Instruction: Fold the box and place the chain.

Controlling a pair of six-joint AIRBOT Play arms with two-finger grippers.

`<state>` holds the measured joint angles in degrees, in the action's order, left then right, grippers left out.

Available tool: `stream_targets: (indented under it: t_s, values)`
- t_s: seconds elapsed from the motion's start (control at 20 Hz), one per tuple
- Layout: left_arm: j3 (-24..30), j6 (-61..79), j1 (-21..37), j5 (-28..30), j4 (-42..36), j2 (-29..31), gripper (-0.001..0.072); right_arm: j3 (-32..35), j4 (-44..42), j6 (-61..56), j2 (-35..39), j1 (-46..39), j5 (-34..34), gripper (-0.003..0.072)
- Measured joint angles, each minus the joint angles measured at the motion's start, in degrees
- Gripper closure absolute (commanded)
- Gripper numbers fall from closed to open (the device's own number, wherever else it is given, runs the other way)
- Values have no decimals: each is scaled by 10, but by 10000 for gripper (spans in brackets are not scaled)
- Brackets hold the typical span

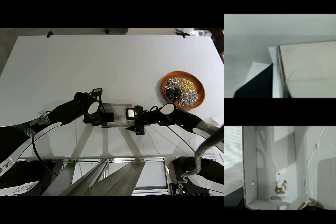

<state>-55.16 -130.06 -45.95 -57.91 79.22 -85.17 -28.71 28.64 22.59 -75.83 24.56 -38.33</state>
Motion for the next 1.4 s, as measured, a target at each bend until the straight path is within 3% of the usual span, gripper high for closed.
stream_targets:
  t_s: [0.05,0.25,0.3,0.4,0.45,0.6,0.65,0.7,0.75,1.0,1.2,1.4]
  values:
    - [0,-3,-2,0,3,-1,708,0,0,0,0,0,0,290]
    - [0,-2,-6,-3,7,-4,707,0,0,0,0,0,0,290]
    - [0,-2,-6,-4,7,-5,665,0,0,0,0,0,0,290]
    - [0,2,-7,-2,8,-6,423,0,0,0,0,0,0,290]
    - [0,2,-7,3,5,-6,390,0,0,0,0,0,0,290]
    - [0,2,-7,3,6,-6,393,0,0,0,0,0,0,290]
    - [0,2,-7,2,6,-6,451,0,0,0,0,0,0,290]
    - [0,1,-7,-1,8,-7,623,0,0,0,0,0,0,290]
    - [0,0,-7,-9,14,-7,707,0,0,0,0,0,0,290]
    - [0,-2,-10,-8,15,-7,698,0,-1,0,0,0,0,290]
    - [1,2,-12,0,13,-2,460,0,0,0,0,0,0,290]
    - [1,21,-5,-3,16,32,431,0,0,0,0,0,0,290]
